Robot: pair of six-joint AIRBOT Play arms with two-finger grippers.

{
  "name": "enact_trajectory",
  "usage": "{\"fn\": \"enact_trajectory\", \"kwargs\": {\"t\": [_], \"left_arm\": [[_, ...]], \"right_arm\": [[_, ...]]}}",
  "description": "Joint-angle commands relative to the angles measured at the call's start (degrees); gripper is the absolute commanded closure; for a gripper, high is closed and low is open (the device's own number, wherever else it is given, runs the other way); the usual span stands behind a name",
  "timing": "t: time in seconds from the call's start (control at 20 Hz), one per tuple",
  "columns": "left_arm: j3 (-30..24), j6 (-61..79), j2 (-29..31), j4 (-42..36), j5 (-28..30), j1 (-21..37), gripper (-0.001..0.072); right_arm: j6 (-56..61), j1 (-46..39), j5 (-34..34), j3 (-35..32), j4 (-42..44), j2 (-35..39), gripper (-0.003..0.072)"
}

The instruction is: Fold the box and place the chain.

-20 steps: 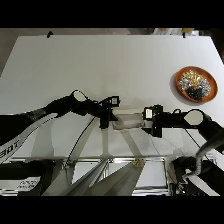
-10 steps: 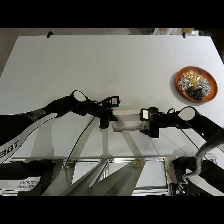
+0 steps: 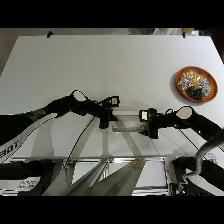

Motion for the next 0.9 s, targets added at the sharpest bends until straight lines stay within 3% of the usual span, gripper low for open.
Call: {"fn": "enact_trajectory", "kwargs": {"t": [0.0,0.1,0.2,0.3,0.45,0.85], "left_arm": [[0.0,0.0,0.0,0.0,0.0,0.0,0.0699],[0.0,0.0,0.0,0.0,0.1,0.0,0.0699],[0.0,0.0,0.0,0.0,0.0,0.0,0.0699],[0.0,0.0,0.0,0.0,0.1,0.0,0.0699],[0.0,0.0,0.0,0.0,0.0,0.0,0.0699],[0.0,0.0,0.0,0.0,0.1,0.0,0.0699]], "right_arm": [[-0.7,0.0,-0.3,0.0,0.7,-0.9,0.0058],[-0.7,0.0,-0.4,0.0,1.2,-1.7,0.006],[-0.7,0.0,-0.5,0.0,1.5,-2.1,0.0157],[-0.7,0.0,-0.6,0.0,1.4,-2.9,0.018],[-0.7,0.0,-0.7,0.0,1.2,-3.6,0.0295],[-0.7,0.0,-0.8,0.0,1.2,-3.6,0.0291]]}}
